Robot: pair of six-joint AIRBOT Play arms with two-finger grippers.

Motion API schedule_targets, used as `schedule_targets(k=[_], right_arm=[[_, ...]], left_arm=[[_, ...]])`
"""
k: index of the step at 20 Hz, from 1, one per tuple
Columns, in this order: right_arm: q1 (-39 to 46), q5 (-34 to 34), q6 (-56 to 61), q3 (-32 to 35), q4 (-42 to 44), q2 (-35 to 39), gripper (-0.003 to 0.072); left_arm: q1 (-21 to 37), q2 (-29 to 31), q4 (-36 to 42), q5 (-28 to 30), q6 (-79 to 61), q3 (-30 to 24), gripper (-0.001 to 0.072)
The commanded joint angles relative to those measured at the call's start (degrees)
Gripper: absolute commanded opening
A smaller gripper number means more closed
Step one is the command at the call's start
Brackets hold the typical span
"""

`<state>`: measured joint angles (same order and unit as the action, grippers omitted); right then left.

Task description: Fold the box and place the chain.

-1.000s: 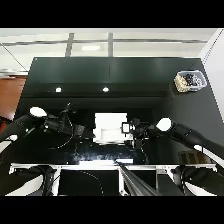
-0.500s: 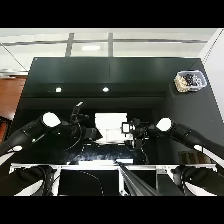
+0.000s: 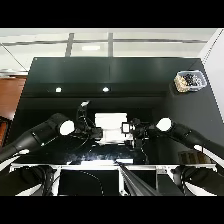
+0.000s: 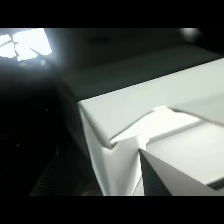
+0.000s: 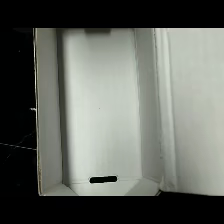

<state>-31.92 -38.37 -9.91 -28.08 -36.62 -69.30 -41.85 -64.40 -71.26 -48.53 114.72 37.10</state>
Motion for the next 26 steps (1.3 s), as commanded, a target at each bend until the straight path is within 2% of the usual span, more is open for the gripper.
schedule_targets(k=[1,3,4,5,7,9,13,14,19,20,22,24,26], right_arm=[[0.00,0.04,-0.02,0.02,-0.04,-0.02,0.0305],[0.00,0.04,-0.02,0.02,-0.04,-0.02,0.0305],[0.00,0.04,-0.02,0.02,-0.04,-0.02,0.0306],[0.00,0.07,-0.02,0.02,-0.04,-0.02,0.0305],[0.00,0.02,-0.02,0.02,-0.04,-0.02,0.0305],[0.00,0.00,-0.02,0.02,-0.04,-0.02,0.0305],[0.00,0.02,-0.02,0.02,-0.04,-0.02,0.0305],[0.00,0.02,-0.02,0.02,-0.04,-0.02,0.0305],[0.00,0.02,-0.02,0.02,-0.04,-0.02,0.0305],[0.00,0.00,-0.02,0.02,-0.04,-0.02,0.0305],[0.00,0.02,-0.02,0.02,-0.04,-0.02,0.0305],[0.00,0.02,-0.02,0.02,-0.04,-0.02,0.0305],[0.00,0.00,-0.02,0.02,-0.02,-0.02,0.0305]], left_arm=[[-2.40,-3.19,-4.42,-4.70,7.34,3.50,0.0555],[-3.78,-5.46,-5.03,-5.77,9.35,5.75,0.0547],[-4.48,-6.58,-5.22,-5.97,9.64,6.60,0.0480],[-5.01,-7.52,-5.18,-5.95,9.73,7.23,0.0461],[-5.66,-8.61,-5.27,-5.99,11.65,8.15,0.0457],[-5.73,-9.07,-5.18,-5.97,13.84,8.20,0.0353],[-5.70,-9.75,-5.66,-6.12,17.33,8.85,0.0333],[-5.73,-10.36,-6.08,-6.45,17.33,9.33,0.0274],[-5.73,-12.46,-7.23,-9.60,17.35,12.31,0.0268],[-5.90,-12.48,-8.09,-10.54,17.38,12.48,0.0218],[-6.12,-12.55,-8.17,-10.64,18.01,12.48,0.0201],[-6.86,-12.55,-8.22,-10.25,18.03,12.48,0.0038],[-7.56,-12.59,-8.39,-9.79,18.01,12.48,0.0029]])
